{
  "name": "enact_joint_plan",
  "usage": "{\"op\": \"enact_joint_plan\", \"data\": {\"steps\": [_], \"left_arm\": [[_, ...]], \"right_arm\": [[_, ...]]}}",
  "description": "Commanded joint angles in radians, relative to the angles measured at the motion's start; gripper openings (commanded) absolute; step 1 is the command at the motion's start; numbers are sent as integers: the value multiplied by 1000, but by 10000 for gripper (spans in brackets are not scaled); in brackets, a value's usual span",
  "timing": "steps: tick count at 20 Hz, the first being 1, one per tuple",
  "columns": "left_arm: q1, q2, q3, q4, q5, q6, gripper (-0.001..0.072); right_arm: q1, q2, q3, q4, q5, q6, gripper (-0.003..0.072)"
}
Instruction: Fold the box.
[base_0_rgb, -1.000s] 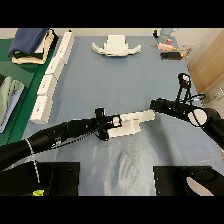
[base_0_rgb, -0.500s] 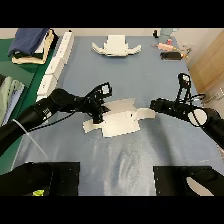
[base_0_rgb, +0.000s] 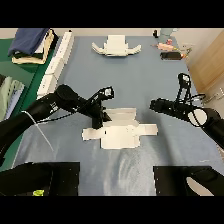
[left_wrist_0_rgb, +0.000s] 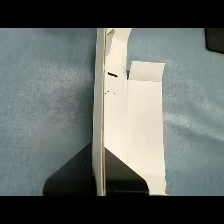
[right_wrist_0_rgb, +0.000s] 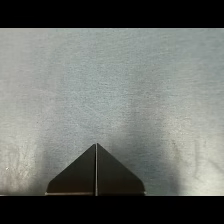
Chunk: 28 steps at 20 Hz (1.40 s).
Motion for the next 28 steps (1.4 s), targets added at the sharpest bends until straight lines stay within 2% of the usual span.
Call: {"op": "enact_joint_plan", "data": {"steps": [1,4,8,9,12,14,21,24,28], "left_arm": [[-5,-11,5,-32,-2,1,11],[-52,-10,1,-25,14,0,9],[-174,56,-78,-26,266,11,8],[-196,76,-105,-26,301,11,9],[-239,88,-162,-25,306,11,9],[-266,85,-185,-18,343,11,9],[-293,87,-188,74,382,-36,10],[-293,142,-188,180,481,-81,10],[-293,215,-188,203,488,-78,10]], "right_arm": [[0,0,1,0,0,0,4],[1,0,1,0,0,0,4],[2,1,1,0,21,0,3],[2,0,1,0,24,0,3],[2,1,1,0,23,-4,3],[2,0,1,0,23,-4,3],[2,1,1,0,23,-4,3],[2,1,1,0,24,-4,3],[2,1,1,0,22,-4,3]]}}
